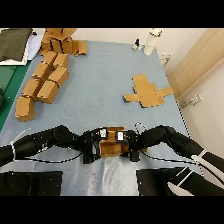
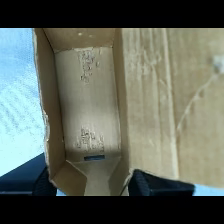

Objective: Fold the box.

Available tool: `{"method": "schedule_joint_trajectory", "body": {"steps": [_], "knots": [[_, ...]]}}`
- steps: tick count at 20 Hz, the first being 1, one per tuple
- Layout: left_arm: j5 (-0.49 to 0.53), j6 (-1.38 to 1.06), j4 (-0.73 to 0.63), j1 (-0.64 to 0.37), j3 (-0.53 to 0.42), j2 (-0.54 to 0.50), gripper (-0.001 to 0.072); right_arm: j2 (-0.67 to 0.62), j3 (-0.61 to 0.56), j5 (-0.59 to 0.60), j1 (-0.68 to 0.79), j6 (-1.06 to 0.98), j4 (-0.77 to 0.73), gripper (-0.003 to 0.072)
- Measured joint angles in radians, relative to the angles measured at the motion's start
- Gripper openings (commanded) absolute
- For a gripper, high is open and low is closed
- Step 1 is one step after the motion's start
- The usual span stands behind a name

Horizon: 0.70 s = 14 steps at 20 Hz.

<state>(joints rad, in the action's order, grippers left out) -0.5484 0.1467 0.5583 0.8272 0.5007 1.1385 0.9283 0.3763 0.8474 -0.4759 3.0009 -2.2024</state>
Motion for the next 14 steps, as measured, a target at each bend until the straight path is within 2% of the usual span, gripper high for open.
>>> {"method": "schedule_joint_trajectory", "body": {"steps": [14], "knots": [[0.098, 0.0, -0.037, 0.067, 0.0, 0.034, 0.07, 0.0, 0.0, 0.0, 0.0, 0.0, 0.0, 0.0562]]}}
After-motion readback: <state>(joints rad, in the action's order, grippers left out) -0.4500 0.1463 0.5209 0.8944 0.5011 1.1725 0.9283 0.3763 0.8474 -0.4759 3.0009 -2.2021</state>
